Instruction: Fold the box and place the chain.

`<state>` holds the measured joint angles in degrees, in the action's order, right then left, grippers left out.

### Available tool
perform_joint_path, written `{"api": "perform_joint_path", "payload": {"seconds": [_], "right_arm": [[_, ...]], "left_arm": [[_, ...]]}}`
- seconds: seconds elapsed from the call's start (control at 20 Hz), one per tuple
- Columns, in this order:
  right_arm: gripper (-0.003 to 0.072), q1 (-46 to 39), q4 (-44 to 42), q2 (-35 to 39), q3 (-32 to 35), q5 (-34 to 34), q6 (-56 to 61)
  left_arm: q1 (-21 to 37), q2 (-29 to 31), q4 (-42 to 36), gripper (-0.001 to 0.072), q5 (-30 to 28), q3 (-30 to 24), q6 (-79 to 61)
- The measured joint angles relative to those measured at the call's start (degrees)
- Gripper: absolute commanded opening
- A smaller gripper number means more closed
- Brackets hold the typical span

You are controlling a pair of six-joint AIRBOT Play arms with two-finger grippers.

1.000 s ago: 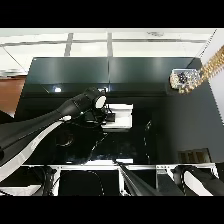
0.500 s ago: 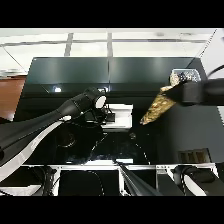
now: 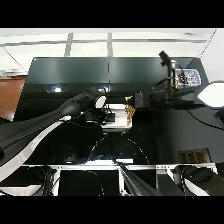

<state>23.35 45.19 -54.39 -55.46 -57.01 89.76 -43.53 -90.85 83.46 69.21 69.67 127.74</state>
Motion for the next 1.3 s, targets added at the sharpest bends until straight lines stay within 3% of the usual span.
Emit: {"api": "perform_joint_path", "payload": {"seconds": [0.45,0.5,0.55,0.6,0.85,1.05,1.3], "right_arm": [[0.0017,0.9,1.8,-4.5,3.2,1.4,0.1],[0.01,1.2,1.8,-4.7,4.0,2.4,0.4],[0.0255,1.6,1.7,-4.9,4.8,3.2,0.8],[0.0285,2.0,1.7,-5.3,5.3,4.1,1.2],[0.0283,1.4,1.9,-6.4,5.9,4.7,1.7],[0.0282,-5.3,3.3,-5.3,4.8,-1.9,-0.9],[0.0282,-11.6,14.5,-3.7,4.5,-11.0,-4.6]], "left_arm": [[0.0,0.0,0.0,0.0025,0.0,0.0,0.0],[0.0,0.0,-0.1,0.0025,0.0,0.0,0.0],[0.0,0.0,-0.2,0.0025,0.0,0.0,0.0],[0.0,0.0,-0.2,0.0025,0.0,0.0,0.0],[0.0,0.0,-0.3,0.0025,0.2,0.0,0.0],[0.0,0.0,-0.4,0.0025,-0.3,0.0,0.0],[0.0,0.0,-0.5,0.0024,-2.1,0.0,0.2]]}}
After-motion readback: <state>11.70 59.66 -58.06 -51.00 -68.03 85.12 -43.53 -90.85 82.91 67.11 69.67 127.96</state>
